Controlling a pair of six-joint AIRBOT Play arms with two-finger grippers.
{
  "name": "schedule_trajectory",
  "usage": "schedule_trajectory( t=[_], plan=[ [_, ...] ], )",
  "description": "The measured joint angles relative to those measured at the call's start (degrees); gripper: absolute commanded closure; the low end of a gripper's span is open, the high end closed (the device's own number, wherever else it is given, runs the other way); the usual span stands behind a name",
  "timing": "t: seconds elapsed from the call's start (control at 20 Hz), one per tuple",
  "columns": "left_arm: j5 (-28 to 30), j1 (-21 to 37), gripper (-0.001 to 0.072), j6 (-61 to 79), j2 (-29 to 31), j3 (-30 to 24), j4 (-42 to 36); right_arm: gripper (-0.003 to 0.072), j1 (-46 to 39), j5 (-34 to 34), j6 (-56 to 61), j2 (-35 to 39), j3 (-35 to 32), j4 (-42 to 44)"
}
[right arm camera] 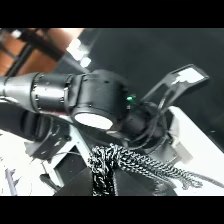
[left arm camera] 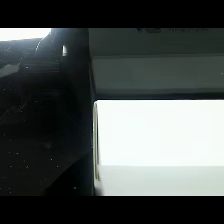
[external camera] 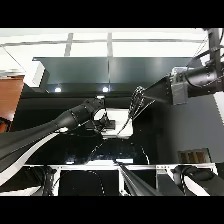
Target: Fold the box and place the chain.
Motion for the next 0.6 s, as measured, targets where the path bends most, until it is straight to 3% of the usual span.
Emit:
schedule_trajectory(
  t=[0.35, 0.6],
  plan=[
    [-0.13, 0.0, 0.0679, 0.0, 0.0, 0.0, 0.0, 0.0679, 1.03, -0.35, -0.17, 0.0, -2.27, 0.09],
    [-0.13, 0.0, 0.0679, 0.0, 0.0, 0.0, 0.02, 0.0679, 1.97, -3.13, -0.17, -0.02, -10.19, -0.44]
  ],
)
